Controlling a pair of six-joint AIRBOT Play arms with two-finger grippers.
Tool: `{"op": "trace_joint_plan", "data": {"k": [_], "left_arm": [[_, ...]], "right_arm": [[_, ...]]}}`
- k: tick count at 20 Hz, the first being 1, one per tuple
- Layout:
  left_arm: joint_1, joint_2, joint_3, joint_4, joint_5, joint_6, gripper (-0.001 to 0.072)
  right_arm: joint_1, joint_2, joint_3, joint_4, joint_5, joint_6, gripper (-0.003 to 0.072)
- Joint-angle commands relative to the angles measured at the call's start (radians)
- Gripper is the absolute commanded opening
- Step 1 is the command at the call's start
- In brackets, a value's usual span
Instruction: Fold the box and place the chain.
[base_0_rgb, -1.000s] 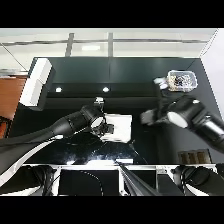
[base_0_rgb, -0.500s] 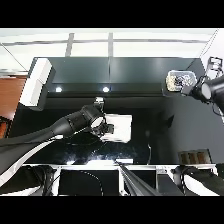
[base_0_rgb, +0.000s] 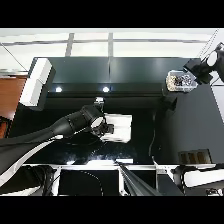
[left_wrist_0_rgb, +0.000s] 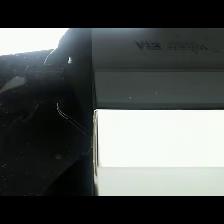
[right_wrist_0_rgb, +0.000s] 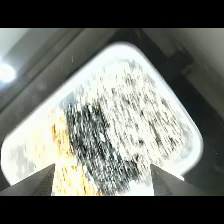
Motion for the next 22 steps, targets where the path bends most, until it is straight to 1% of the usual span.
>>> {"op": "trace_joint_plan", "data": {"k": [1,4,8,14,15,16,17,18,19,22], "left_arm": [[0.000,0.000,0.001,0.000,0.005,0.000,0.0027],[0.000,0.000,0.001,0.000,0.005,0.000,0.0028],[0.000,0.000,0.001,0.000,0.000,0.000,0.0027],[0.000,0.000,0.001,0.000,0.000,0.000,0.0028],[0.000,0.000,0.001,0.000,0.000,0.000,0.0027],[0.000,0.000,0.001,0.000,0.000,0.000,0.0028],[0.000,0.000,0.001,0.000,0.000,0.000,0.0028],[0.000,0.000,0.001,0.000,0.000,0.000,0.0027],[0.000,0.000,0.001,0.000,0.000,0.000,0.0027],[0.000,0.000,0.001,0.000,0.000,0.000,0.0027]], "right_arm": [[-0.007,-0.151,0.163,-0.042,0.095,0.053,0.0720],[-0.012,-0.196,0.168,-0.042,0.068,0.098,0.0720],[-0.030,-0.222,0.168,-0.044,0.070,0.139,0.0720],[-0.042,-0.254,0.168,-0.036,0.061,0.142,0.0719],[-0.042,-0.256,0.168,-0.029,0.062,0.141,0.0478],[-0.043,-0.253,0.168,-0.013,0.062,0.131,0.0274],[-0.042,-0.248,0.169,-0.001,0.064,0.105,0.0122],[-0.042,-0.238,0.169,0.008,0.068,0.079,0.0116],[-0.042,-0.226,0.169,0.008,0.080,0.059,0.0008],[-0.042,-0.163,0.169,0.008,0.116,-0.040,0.0010]]}}
